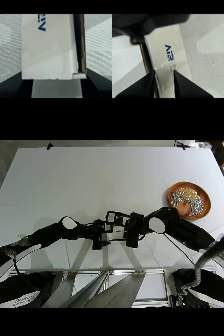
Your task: Fold the box and place the chain.
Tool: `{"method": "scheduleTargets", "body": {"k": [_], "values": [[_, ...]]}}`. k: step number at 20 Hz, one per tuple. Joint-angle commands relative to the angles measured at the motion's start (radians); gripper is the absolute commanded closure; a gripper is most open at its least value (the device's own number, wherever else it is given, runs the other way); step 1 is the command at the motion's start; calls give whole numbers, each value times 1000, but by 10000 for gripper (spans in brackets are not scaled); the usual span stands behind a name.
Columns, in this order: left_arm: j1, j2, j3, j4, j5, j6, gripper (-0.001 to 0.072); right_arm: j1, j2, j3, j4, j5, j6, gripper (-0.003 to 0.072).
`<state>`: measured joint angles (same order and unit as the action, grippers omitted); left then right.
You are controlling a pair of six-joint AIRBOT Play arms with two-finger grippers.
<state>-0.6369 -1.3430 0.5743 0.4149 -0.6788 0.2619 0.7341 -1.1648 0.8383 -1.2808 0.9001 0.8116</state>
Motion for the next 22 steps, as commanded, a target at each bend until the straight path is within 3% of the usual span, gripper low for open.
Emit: {"method": "scheduleTargets", "body": {"k": [1, 12, 22], "values": [[-1, 0, 0, 1, -7, 2, 637, -1, -16, -1, 2, -10, 27, 460], [-1, 0, 0, 1, -7, 2, 637, 38, -15, -27, -3, 61, 29, 444], [-1, 0, 0, 1, -7, 2, 637, 12, 79, -27, -1, 18, 26, 274]]}}
